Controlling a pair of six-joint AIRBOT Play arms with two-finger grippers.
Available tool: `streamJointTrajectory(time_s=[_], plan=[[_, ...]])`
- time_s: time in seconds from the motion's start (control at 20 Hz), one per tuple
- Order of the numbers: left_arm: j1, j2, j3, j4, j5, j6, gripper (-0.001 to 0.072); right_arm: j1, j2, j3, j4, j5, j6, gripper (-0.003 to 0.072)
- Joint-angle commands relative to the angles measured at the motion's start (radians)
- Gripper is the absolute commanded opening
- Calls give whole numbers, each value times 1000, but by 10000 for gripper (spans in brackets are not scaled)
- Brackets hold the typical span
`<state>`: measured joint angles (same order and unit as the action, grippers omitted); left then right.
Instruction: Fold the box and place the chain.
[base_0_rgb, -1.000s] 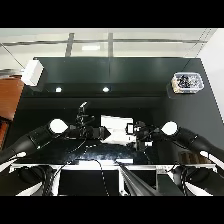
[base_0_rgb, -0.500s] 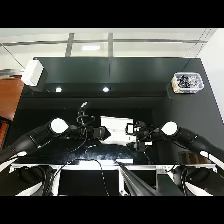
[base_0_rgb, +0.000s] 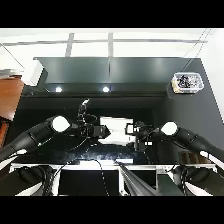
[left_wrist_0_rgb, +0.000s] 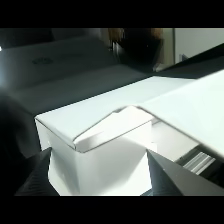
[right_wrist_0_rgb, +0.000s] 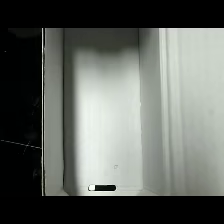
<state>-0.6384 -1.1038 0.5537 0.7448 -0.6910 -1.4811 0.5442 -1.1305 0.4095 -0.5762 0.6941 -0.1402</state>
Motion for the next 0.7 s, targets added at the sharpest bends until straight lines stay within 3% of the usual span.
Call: streamJointTrajectory(time_s=[0.0,0.65], plan=[[-7,-6,5,84,0,-61,706,0,0,0,0,0,1,389],[-54,-45,5,140,58,-125,706,0,0,0,0,0,1,389]])
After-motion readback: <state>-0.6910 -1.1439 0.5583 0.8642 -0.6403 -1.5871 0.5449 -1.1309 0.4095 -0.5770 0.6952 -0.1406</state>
